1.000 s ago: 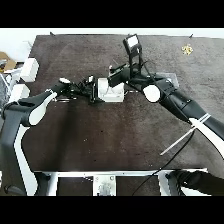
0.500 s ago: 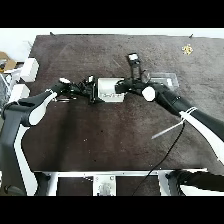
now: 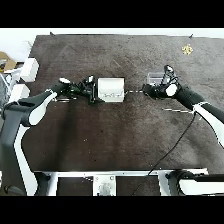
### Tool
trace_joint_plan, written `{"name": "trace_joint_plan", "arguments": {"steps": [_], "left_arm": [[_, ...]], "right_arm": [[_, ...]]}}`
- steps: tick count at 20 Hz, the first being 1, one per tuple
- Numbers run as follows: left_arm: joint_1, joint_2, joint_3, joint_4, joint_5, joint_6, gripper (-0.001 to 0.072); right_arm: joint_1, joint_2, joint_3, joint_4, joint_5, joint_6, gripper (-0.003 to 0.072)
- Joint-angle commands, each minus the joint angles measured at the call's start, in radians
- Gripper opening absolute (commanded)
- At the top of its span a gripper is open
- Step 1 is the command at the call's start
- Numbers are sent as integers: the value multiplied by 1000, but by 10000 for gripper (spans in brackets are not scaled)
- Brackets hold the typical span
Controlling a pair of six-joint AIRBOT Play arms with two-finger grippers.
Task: Fold the box and place the chain.
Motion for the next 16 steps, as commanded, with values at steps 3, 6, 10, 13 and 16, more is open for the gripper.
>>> {"name": "trace_joint_plan", "arguments": {"steps": [3, 6, 10, 13, 16], "left_arm": [[1, 0, 0, 0, 0, 0, 222], [1, 0, 0, 0, 0, 0, 222], [1, 0, 0, 0, 0, 0, 222], [1, 0, 0, 0, 0, 0, 222], [1, 0, 0, 0, 0, 0, 222]], "right_arm": [[-19, -98, -5, 159, -203, 21, 308], [-16, -115, -5, 188, -269, 21, 308], [-10, -127, -5, 214, -315, 25, 305], [-5, -140, -5, 229, -330, 25, 54], [35, -80, -5, 218, -291, 2, 4]]}}
